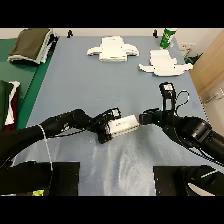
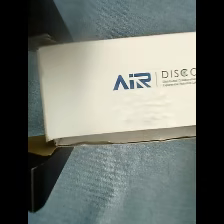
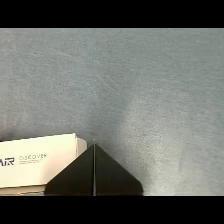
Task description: Fold the box.
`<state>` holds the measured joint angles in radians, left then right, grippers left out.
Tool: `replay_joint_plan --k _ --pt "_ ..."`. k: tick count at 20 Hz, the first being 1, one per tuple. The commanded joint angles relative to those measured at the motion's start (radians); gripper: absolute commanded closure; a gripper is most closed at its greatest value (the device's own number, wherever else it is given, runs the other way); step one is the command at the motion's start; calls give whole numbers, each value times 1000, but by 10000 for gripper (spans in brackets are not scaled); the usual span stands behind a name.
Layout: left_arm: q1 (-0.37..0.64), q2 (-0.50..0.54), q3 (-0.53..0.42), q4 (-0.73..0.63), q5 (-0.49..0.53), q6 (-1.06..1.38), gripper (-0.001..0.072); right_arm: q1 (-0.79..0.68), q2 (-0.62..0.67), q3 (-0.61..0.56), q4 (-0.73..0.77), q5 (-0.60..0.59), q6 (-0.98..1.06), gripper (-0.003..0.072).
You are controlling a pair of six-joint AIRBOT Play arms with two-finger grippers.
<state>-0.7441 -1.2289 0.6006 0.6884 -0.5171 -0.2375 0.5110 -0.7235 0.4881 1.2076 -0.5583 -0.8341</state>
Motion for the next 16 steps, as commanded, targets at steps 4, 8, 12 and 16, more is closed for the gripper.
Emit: replay_joint_plan --k 4,8,12,16 --pt "-16 -3 3 7 17 1 368 0 0 1 4 0 0 677" --pt "-15 -3 3 7 18 1 369 0 0 1 4 0 0 676" --pt "-14 -3 6 7 21 -10 369 0 0 1 4 0 0 676" --pt "0 -3 23 7 26 -50 368 0 0 1 4 0 0 677"
